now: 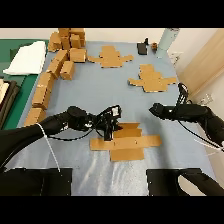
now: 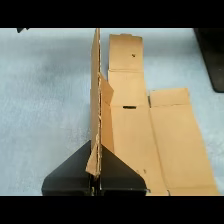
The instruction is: Fold the box.
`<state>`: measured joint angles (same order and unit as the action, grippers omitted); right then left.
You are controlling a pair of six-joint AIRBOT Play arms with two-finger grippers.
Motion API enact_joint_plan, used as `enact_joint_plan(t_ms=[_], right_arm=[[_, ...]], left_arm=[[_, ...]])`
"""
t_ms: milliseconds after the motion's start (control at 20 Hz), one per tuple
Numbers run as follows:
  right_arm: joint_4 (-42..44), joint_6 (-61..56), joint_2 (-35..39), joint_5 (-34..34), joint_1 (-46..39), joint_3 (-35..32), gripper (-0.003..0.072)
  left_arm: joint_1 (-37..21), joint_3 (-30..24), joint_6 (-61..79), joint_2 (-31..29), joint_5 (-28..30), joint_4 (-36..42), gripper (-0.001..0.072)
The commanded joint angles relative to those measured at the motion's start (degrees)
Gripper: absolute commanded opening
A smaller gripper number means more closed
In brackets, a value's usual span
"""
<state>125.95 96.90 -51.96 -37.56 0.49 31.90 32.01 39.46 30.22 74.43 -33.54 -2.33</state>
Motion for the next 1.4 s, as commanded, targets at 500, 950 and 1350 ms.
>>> enact_joint_plan(t_ms=[500, 950, 1350], right_arm=[[0.31, 0.22, -0.87, 0.70, -0.02, 0.04, 0.0221], [0.33, 0.66, -0.90, 2.05, 0.70, 0.04, 0.0221], [0.33, 0.66, -0.94, 2.75, 0.68, 0.04, 0.0221]], left_arm=[[2.64, -1.60, 2.69, -6.49, 8.85, -1.51, 0.0009], [1.22, -0.90, 11.26, -2.75, 10.58, 1.62, 0.0011], [1.25, -1.27, 10.84, -2.62, 7.65, 3.19, 0.0010]])
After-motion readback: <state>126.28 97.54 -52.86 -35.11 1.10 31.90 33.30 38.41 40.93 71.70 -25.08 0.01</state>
